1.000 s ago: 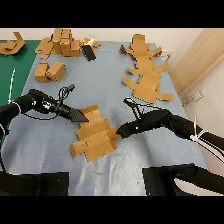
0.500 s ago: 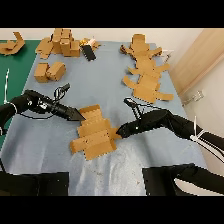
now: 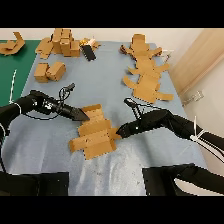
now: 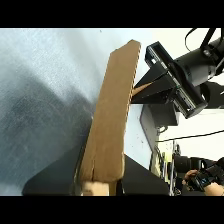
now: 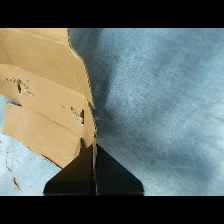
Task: Fold the box.
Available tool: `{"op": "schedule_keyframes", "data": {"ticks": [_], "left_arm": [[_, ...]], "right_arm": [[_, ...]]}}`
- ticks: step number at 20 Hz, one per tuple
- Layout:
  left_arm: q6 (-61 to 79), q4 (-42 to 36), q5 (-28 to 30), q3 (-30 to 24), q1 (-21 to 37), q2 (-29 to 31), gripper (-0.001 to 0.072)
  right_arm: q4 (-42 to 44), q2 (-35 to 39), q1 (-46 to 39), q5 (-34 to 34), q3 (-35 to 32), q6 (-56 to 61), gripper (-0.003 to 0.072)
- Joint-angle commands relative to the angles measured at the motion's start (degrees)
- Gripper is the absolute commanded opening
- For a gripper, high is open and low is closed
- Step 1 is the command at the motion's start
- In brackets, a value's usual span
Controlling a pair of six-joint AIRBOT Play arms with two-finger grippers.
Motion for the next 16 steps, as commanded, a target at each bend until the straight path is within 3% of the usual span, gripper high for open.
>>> {"op": "schedule_keyframes", "data": {"ticks": [1, 4, 6, 11, 13, 16], "left_arm": [[0.5, -0.7, -0.5, -0.1, -0.2, 0.0, 0.0251], [0.9, -0.7, -1.0, -0.1, -0.2, 0.0, 0.0235], [1.4, -0.7, -1.0, -0.1, -0.2, 0.0, 0.0043], [3.6, -0.7, -0.4, 0.0, -1.1, 0.0, 0.0013], [4.6, -1.8, 3.1, 0.1, -2.2, 0.1, 0.0013], [9.9, -5.4, 8.6, 1.1, -5.3, 0.7, 0.0013]], "right_arm": [[0.0, 0.0, 0.0, 0.2, 0.0, 0.0, 0.0003], [0.0, 0.0, 0.0, 0.4, 0.0, 0.0, 0.0003], [0.0, 0.0, 0.0, 0.5, 0.0, 0.0, 0.0003], [-0.4, 0.0, -0.1, 1.8, 0.0, 0.0, 0.0007], [-3.0, 0.0, -1.0, 3.3, 0.3, 2.0, 0.0258], [-13.4, 0.3, -5.5, 1.9, 3.2, 17.0, 0.0288]]}}
